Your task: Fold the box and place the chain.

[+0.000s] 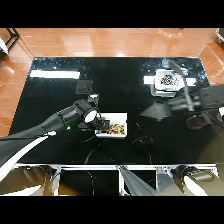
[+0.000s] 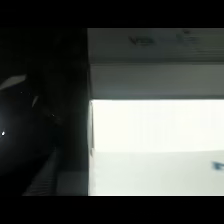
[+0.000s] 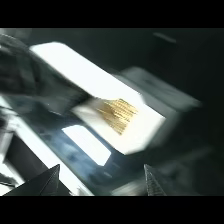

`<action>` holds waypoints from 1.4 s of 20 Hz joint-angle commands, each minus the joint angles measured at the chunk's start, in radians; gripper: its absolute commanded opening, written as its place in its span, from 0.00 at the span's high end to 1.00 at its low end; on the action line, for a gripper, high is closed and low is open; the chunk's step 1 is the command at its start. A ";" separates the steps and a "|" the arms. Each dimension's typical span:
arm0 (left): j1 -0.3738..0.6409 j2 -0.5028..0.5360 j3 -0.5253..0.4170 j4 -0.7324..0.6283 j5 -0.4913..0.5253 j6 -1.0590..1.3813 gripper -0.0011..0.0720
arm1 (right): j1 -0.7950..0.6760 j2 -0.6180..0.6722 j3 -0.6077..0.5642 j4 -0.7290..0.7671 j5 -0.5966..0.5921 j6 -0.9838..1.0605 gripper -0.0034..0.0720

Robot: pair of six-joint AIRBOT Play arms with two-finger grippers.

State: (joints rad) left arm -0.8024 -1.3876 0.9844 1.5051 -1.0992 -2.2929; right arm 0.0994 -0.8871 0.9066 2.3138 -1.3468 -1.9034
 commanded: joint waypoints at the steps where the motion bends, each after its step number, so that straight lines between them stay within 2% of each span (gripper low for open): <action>1: 0.000 0.013 0.076 0.008 -0.108 0.117 0.11 | -0.139 0.061 0.000 -0.123 -0.114 0.001 0.14; 3: 0.000 0.055 0.127 0.009 -0.192 0.226 0.11 | -0.141 0.060 0.000 -0.111 -0.085 0.014 0.14; 7: -0.004 0.266 0.123 -0.026 -0.379 0.557 0.12 | -0.107 0.060 0.001 -0.056 0.003 0.041 0.12; 8: 0.004 0.335 0.102 -0.011 -0.403 0.594 0.13 | -0.066 0.058 0.001 -0.052 0.032 0.038 0.01; 10: 0.085 0.474 0.019 0.050 -0.356 0.595 0.13 | 0.034 0.035 0.007 -0.051 0.105 0.046 0.01; 13: 0.357 0.600 -0.140 -0.026 -0.174 0.604 0.13 | 0.178 -0.104 0.113 -0.066 0.230 0.110 0.01; 15: 0.552 0.599 -0.220 -0.271 -0.097 0.729 0.13 | 0.254 -0.261 0.255 -0.143 0.250 0.121 0.01; 17: 0.658 0.586 -0.276 -0.481 -0.068 0.894 0.13 | 0.315 -0.420 0.387 -0.284 0.238 0.118 0.01; 19: 0.703 0.584 -0.306 -0.469 -0.037 0.928 0.13 | 0.352 -0.535 0.462 -0.328 0.209 0.052 0.01; 21: 0.713 0.583 -0.318 -0.397 -0.018 0.929 0.13 | 0.372 -0.583 0.466 -0.309 0.184 -0.019 0.01; 28: 0.710 0.578 -0.350 -0.389 -0.056 0.929 0.13 | 0.390 -0.604 0.465 -0.142 0.037 -0.276 0.01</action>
State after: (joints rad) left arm -0.0982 -0.8074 0.6479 1.1225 -1.1492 -1.3750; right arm 0.4770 -1.4765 1.3647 2.1063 -1.2453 -2.0613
